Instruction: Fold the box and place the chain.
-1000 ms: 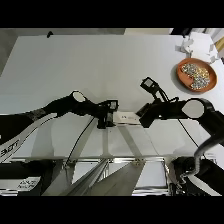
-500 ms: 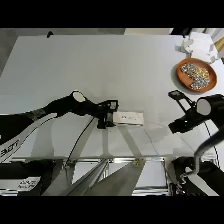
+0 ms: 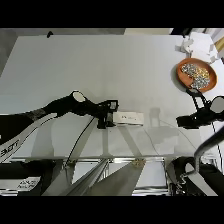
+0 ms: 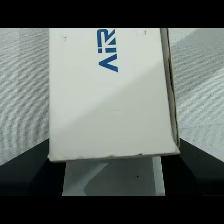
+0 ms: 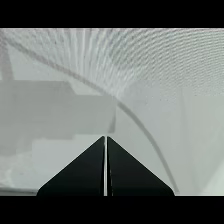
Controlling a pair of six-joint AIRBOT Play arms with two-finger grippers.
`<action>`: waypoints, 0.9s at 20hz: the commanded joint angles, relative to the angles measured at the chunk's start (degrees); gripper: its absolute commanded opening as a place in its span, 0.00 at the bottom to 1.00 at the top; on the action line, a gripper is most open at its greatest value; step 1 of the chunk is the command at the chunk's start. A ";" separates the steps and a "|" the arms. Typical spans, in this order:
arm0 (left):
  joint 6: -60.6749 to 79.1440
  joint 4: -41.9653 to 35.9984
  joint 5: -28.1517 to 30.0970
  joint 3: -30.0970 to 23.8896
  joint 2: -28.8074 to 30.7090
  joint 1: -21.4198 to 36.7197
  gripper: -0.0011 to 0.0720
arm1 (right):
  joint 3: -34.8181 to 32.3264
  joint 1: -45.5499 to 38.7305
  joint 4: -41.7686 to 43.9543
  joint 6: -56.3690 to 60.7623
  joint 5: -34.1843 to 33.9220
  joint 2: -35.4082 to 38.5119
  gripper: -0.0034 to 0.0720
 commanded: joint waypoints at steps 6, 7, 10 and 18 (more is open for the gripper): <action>-10.58 2.32 0.46 -0.02 8.96 2.97 0.02 | -0.07 -0.70 4.20 -0.02 -3.39 -0.02 0.07; -14.34 4.31 0.44 -0.02 11.23 4.35 0.02 | -0.07 -0.70 4.79 -0.02 -3.28 -0.02 0.07; -27.21 15.02 0.31 -0.02 19.47 9.66 0.02 | -0.07 -0.70 5.70 -0.02 -2.49 -0.02 0.07; -59.84 39.98 -0.90 -0.04 38.10 37.90 0.02 | -0.07 -0.70 7.56 -0.02 -0.66 0.00 0.07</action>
